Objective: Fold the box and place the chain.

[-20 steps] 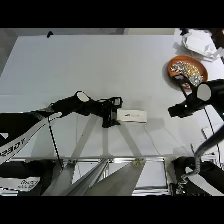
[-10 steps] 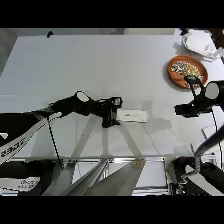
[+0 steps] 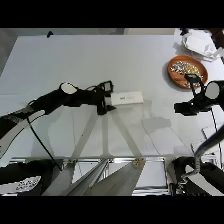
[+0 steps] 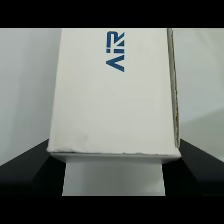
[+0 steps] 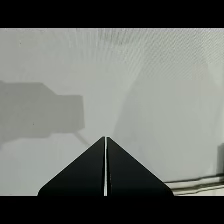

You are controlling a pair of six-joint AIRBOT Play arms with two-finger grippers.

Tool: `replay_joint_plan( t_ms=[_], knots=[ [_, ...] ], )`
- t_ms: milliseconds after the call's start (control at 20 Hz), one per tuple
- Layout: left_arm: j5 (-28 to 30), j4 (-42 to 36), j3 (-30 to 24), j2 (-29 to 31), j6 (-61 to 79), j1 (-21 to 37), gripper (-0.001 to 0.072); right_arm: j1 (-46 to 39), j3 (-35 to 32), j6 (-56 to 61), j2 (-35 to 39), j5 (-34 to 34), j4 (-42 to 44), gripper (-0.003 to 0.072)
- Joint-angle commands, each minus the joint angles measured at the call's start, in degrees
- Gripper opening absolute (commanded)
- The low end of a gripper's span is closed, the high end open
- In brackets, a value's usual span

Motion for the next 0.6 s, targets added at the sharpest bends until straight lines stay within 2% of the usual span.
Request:
replay_joint_plan(
  t_ms=[0,100,350,550],
  knots=[
    [0.83,0.26,0.07,3.41,-8.22,7.54,0.0003,-0.02,-0.02,-0.42,-0.02,0.07,0.07,0.0013],
    [-0.15,2.45,0.07,5.90,-12.41,12.81,0.0000,-0.04,-0.02,-0.42,-0.02,0.09,0.07,0.0013],
    [-0.74,17.92,0.04,12.79,-29.49,27.02,0.0000,-0.02,-0.02,-0.44,-0.02,0.98,0.07,0.0013],
    [-9.84,22.51,0.02,14.56,-35.26,41.03,0.0000,-0.02,-0.02,-0.42,-0.02,0.96,0.07,0.0013]
  ],
)
